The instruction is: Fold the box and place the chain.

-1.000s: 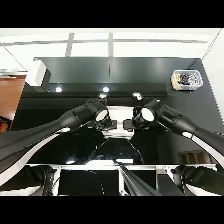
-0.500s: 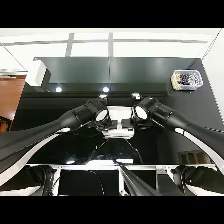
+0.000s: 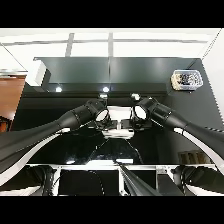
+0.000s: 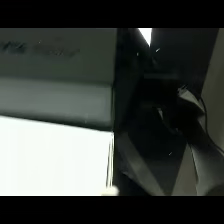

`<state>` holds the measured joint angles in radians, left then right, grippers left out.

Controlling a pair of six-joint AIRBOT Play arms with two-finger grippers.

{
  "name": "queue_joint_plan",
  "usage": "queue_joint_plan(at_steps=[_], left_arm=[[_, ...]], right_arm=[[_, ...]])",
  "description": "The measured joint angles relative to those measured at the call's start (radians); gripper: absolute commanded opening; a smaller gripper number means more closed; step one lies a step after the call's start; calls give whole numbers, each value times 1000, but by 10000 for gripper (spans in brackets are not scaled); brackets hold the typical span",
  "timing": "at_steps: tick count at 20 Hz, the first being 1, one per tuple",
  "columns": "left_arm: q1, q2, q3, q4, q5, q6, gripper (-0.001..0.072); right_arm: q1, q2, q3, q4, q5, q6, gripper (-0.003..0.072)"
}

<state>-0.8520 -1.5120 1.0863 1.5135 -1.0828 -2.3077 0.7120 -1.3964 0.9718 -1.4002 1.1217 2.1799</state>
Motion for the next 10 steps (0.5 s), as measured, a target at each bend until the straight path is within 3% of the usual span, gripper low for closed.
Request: queue_joint_plan(at_steps=[5, 10], left_arm=[[0, 0, 0, -4, 0, -2, 25], [0, 0, 0, -7, 0, -3, 25]], right_arm=[[-2, 44, 0, -7, 26, -34, 271], [-16, 232, 0, -26, 45, -96, 270]])
